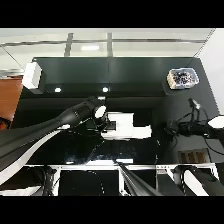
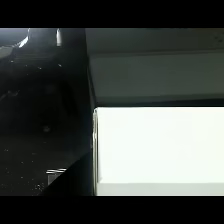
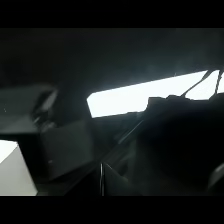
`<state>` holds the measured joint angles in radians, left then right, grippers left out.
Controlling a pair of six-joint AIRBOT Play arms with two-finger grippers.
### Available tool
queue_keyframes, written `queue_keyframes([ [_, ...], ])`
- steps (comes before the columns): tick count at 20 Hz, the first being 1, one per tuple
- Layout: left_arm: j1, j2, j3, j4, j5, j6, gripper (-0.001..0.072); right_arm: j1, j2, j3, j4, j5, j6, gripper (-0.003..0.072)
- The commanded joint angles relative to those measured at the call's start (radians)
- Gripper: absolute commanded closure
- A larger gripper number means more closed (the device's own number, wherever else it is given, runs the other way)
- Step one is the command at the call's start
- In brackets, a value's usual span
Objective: Fold the box and place the chain.
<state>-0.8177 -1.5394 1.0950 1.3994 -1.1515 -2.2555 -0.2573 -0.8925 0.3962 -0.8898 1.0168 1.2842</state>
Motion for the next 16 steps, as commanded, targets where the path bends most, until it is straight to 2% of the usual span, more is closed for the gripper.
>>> queue_keyframes([
  [1,0.001,0.001,0.000,0.002,-0.003,0.001,0.0683,0.063,-0.111,-0.049,0.187,0.022,-0.046,0.0673],
  [3,0.001,0.001,0.000,0.002,-0.005,0.001,0.0683,0.168,-0.183,-0.049,0.314,0.008,-0.138,0.0673],
  [6,0.001,0.001,0.000,0.002,-0.007,0.001,0.0683,0.300,-0.266,-0.013,0.361,-0.062,-0.179,0.0673],
  [8,0.001,0.001,0.000,0.002,-0.007,0.000,0.0683,0.344,-0.285,0.046,0.360,-0.045,-0.179,0.0673],
  [11,0.001,0.001,0.000,0.002,-0.008,0.000,0.0683,0.351,-0.285,0.134,0.354,0.047,-0.179,0.0671],
  [12,0.001,0.001,0.000,0.002,-0.008,0.001,0.0683,0.351,-0.285,0.159,0.355,0.079,-0.179,0.0598],
  [14,0.001,0.001,0.000,0.002,-0.010,0.000,0.0683,0.351,-0.285,0.193,0.355,0.132,-0.179,0.0163],
  [15,0.000,0.001,0.000,0.002,-0.010,0.000,0.0683,0.352,-0.285,0.201,0.355,0.154,-0.179,0.0122],
  [16,0.001,0.001,0.000,0.002,-0.010,0.000,0.0683,0.352,-0.285,0.205,0.356,0.174,-0.179,0.0122],
])
